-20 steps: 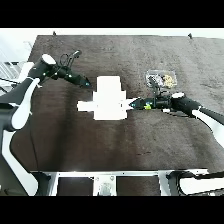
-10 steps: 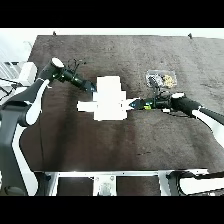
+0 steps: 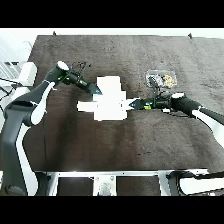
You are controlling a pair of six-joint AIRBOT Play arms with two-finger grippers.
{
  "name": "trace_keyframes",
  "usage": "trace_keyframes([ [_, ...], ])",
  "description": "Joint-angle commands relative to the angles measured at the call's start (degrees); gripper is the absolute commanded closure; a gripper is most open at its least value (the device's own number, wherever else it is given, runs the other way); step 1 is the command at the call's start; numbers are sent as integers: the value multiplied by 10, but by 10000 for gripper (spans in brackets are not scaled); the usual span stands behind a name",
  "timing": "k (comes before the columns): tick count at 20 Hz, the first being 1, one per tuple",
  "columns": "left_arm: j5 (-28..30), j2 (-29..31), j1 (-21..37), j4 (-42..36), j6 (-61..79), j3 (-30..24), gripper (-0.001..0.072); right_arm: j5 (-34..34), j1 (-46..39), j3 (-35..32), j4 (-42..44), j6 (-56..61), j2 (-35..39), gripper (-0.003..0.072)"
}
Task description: Fold the box and place the chain.
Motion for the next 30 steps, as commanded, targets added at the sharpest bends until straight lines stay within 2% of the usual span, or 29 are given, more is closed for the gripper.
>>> trace_keyframes([
  [1, -4, -3, -2, -2, 7, 0, 188, 0, 0, 0, 0, 0, 0, 682],
  [4, -13, -3, -2, 5, 5, 0, 188, -1, 0, 0, 0, 0, 0, 682],
  [5, -12, -3, -2, 9, 5, 0, 252, -1, 0, 0, 0, 0, 0, 682],
  [7, -14, -3, -2, 10, 5, 0, 290, -1, 0, 0, 0, 0, 0, 682],
  [8, -15, -3, -2, 10, 5, 0, 356, -1, 0, 0, 0, 0, 0, 683],
  [11, -24, -3, -2, 7, 6, 0, 367, -1, 0, 0, 0, 0, 0, 682],
  [13, -30, -6, -2, 4, 7, 0, 465, -1, 0, 0, 0, 0, 0, 682],
  [14, -28, -6, -2, 4, 7, 0, 465, -1, 0, 0, 0, 0, 0, 682],
  [15, -26, -6, -2, -3, 9, 0, 528, -1, 0, 0, 0, 0, 0, 683],
  [20, -13, -5, -2, -5, 16, 0, 543, -1, 0, 0, 0, 0, 0, 682],
  [21, -14, -5, -2, -6, 23, 0, 678, -1, 0, 0, 0, 0, 0, 681],
  [22, -14, -5, -2, -7, 36, 0, 689, -1, 0, 0, 0, 0, 0, 676],
  [23, -13, -5, -2, -13, 53, 0, 689, -1, 0, 0, 2, 0, 0, 538],
  [24, -13, -5, -2, -21, 70, 0, 690, -1, 0, 0, 5, 0, 0, 323],
  [25, -14, -5, -2, -33, 89, 0, 690, -1, 0, 0, 5, 0, 0, 217],
  [30, -56, -4, -2, -48, 229, 0, 695, 1, -45, 0, 40, 0, 7, 210],
])
